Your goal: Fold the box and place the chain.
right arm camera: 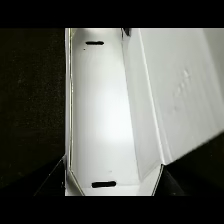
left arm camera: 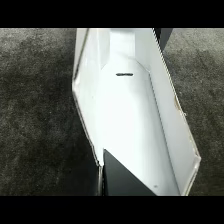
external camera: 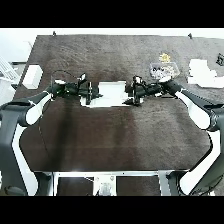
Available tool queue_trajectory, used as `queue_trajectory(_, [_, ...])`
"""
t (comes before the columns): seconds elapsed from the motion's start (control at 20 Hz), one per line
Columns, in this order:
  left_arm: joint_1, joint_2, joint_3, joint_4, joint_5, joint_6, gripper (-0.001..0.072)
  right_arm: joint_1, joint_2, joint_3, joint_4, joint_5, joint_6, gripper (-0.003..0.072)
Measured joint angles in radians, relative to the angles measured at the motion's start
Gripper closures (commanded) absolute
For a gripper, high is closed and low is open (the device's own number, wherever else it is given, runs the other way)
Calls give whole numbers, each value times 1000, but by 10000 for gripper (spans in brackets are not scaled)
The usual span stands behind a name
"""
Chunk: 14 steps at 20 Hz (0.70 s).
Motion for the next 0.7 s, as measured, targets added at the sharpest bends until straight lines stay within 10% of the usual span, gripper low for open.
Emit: queue_trajectory(0.7, [0,0,0,0,0,0,687,29,-81,86,-27,72,2,35])
